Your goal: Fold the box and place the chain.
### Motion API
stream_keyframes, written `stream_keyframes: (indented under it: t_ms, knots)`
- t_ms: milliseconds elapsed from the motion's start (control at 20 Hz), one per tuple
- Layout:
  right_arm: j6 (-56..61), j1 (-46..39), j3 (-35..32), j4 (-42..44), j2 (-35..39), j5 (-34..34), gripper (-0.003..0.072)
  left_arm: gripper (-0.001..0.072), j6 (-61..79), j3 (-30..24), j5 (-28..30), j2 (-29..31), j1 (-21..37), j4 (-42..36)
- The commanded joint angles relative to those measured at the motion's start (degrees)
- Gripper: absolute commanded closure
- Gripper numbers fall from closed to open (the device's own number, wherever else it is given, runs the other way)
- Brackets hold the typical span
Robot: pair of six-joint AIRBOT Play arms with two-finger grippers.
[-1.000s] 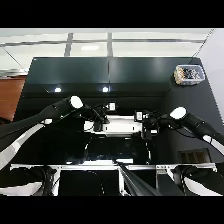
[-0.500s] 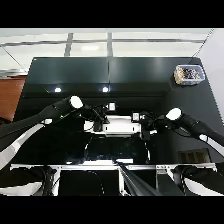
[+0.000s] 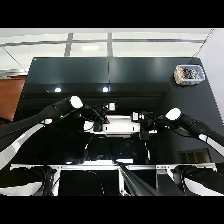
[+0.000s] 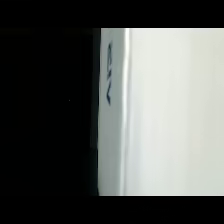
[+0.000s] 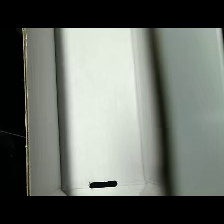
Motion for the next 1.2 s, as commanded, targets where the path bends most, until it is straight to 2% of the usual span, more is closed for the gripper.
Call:
stream_keyframes:
  t_ms: [0, 150, 200, 400, 450, 500, 550, 600, 650, 750, 850, 950, 1000, 1050, 1100, 1150]
  knots:
    - [0.04, -0.04, 0.0, -0.17, -0.02, -0.04, 0.0021, 0.0682, 0.0, -0.02, 0.02, 0.0, -0.02, -0.02]
    - [0.07, -0.04, 0.0, -0.15, -0.02, -0.07, 0.0028, 0.0682, 0.0, -0.02, 0.04, 0.0, -0.02, -0.02]
    - [0.07, -0.04, 0.0, -0.15, -0.02, -0.07, 0.0122, 0.0683, 0.0, -0.02, 0.04, 0.0, -0.02, -0.02]
    - [0.02, -0.04, 0.0, -0.31, -0.02, 0.13, 0.0136, 0.0682, 0.0, -0.02, 0.04, 0.0, -0.02, -0.02]
    - [0.02, -0.04, 0.0, -0.35, -0.02, 0.13, 0.023, 0.0682, 0.0, -0.02, 0.02, 0.02, -0.02, -0.02]
    - [0.02, -0.04, 0.0, -0.35, -0.02, 0.13, 0.0249, 0.0679, 0.0, 0.0, 0.0, 0.13, 0.0, 0.0]
    - [0.02, -0.04, 0.0, -0.35, -0.02, 0.13, 0.025, 0.062, -0.02, 0.2, -0.31, 0.46, 0.0, 0.39]
    - [0.02, -0.04, 0.0, -0.35, -0.02, 0.13, 0.0249, 0.0433, -0.31, 0.55, -1.01, 1.14, 0.0, 1.55]
    - [0.02, -0.04, 0.0, -0.35, -0.02, 0.13, 0.025, 0.0312, -1.95, 0.96, -2.1, 2.19, 0.13, 3.56]
    - [0.02, -0.04, 0.0, -0.35, -0.02, 0.13, 0.025, 0.0222, -7.87, 1.38, -5.05, 5.35, 0.72, 8.94]
    - [0.02, -0.04, 0.0, -0.35, -0.02, 0.13, 0.025, 0.0188, -16.55, 1.38, -9.22, 9.57, 1.88, 16.59]
    - [0.02, -0.02, 0.0, -0.55, -0.02, 0.13, 0.025, 0.0189, -25.49, 1.38, -14.14, 13.29, 3.19, 22.14]
    - [0.02, -0.02, 0.0, -0.55, -0.02, 0.13, 0.025, 0.0225, -30.21, 1.38, -16.31, 14.75, 3.74, 22.53]
    - [0.02, -0.02, 0.0, -0.57, -0.02, 0.13, 0.025, 0.0394, -35.01, 1.38, -18.1, 15.8, 4.04, 22.16]
    - [0.02, -0.02, 0.0, -0.57, -0.02, 0.13, 0.025, 0.0693, -39.74, 1.38, -20.11, 16.17, 3.89, 21.31]
    - [0.02, -0.02, 0.0, -0.57, -0.02, 0.13, 0.025, 0.0685, -40.85, 1.22, -22.18, 15.98, 3.34, 18.29]
